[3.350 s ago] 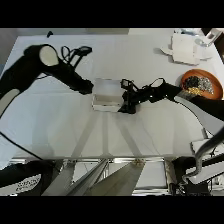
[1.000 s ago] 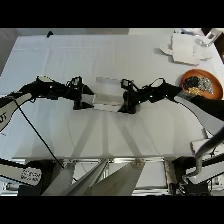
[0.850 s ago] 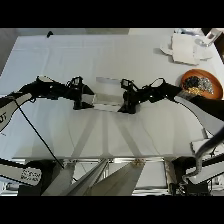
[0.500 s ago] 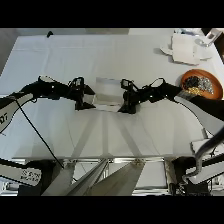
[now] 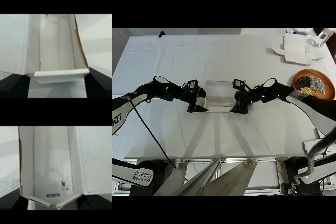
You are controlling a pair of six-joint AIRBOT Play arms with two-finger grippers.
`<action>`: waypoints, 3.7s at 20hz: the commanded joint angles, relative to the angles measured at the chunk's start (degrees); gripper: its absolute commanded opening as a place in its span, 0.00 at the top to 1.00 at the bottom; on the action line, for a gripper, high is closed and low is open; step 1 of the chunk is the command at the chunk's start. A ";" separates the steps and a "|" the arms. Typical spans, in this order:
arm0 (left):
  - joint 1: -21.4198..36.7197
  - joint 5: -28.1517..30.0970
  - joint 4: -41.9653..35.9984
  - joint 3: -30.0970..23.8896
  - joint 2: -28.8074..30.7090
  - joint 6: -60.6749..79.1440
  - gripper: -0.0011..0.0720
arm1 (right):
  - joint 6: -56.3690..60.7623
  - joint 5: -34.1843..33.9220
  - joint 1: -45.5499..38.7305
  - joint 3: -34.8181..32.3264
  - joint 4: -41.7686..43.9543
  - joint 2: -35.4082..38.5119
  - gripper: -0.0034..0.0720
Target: Fold the box and place the chain.
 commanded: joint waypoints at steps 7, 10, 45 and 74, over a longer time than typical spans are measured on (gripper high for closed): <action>-1.18 1.84 0.94 0.04 -0.13 -0.37 0.04 | 0.09 0.00 0.04 0.00 0.07 0.04 0.26; -1.36 2.10 1.07 0.04 -0.11 -0.59 0.36 | 0.09 0.00 0.04 0.00 0.07 0.04 0.26; -1.44 2.03 1.25 0.04 -0.09 -0.59 0.78 | 0.09 -0.50 0.04 0.00 0.22 0.04 0.22; -1.44 2.05 1.22 0.04 -0.09 -0.59 0.78 | 31.87 -8.85 5.75 0.13 -17.86 24.33 0.95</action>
